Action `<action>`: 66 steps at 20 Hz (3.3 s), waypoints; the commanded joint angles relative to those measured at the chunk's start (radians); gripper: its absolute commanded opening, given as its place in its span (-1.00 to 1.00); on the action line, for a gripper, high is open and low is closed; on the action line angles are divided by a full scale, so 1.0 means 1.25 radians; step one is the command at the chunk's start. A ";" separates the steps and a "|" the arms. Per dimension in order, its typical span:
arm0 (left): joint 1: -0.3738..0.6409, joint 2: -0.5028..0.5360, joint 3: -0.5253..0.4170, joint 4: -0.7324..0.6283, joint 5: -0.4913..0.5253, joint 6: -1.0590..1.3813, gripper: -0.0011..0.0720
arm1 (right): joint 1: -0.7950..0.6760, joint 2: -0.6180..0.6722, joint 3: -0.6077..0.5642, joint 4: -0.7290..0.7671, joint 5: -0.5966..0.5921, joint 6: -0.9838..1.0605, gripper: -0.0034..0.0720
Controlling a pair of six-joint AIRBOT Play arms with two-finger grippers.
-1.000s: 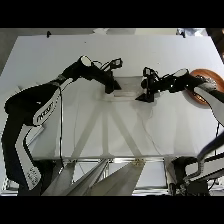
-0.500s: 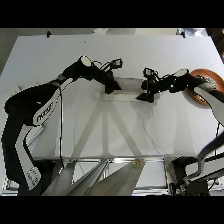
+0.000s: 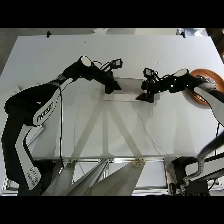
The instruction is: Fold the box and place the chain.
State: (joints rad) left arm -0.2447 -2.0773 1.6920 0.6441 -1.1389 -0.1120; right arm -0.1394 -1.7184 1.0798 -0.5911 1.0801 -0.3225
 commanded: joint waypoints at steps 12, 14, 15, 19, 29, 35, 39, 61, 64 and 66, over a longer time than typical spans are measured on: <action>0.000 0.000 0.000 0.000 0.002 -0.001 -0.95 | 0.001 0.000 0.001 0.000 0.002 0.000 0.17; 0.000 0.000 0.000 -0.001 0.002 0.000 -0.95 | 0.001 0.000 0.001 0.000 0.002 0.000 0.17; 0.000 0.000 0.000 -0.001 0.002 0.000 -0.95 | 0.001 0.000 0.001 0.000 0.001 0.000 0.17; -0.001 0.000 0.000 -0.001 0.002 0.000 -0.94 | 0.001 0.000 0.001 0.000 0.001 0.000 0.17; 0.000 0.000 0.000 -0.019 -0.009 0.000 -0.70 | 0.001 0.000 0.001 0.000 0.002 0.000 0.17; 0.001 0.001 0.000 -0.019 -0.020 -0.001 0.71 | 0.001 0.000 0.001 0.000 0.002 0.000 0.17; 0.022 0.023 0.000 -0.018 -0.041 -0.007 0.80 | 0.001 0.000 0.001 0.000 0.001 0.000 0.17; 0.007 0.222 -0.001 0.344 -0.352 -0.262 -0.94 | 0.001 0.000 0.001 0.000 0.001 0.000 0.17; -0.031 0.211 -0.001 0.235 -0.318 -0.209 -0.94 | 0.001 0.000 0.001 0.000 0.001 0.000 0.17; -0.041 0.199 -0.001 0.120 -0.226 -0.171 -0.94 | 0.001 0.000 0.001 0.000 0.001 0.000 0.17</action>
State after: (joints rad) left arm -0.2687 -1.8168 1.6913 0.9607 -1.4986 -0.3798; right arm -0.1383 -1.7184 1.0798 -0.5907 1.0817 -0.3225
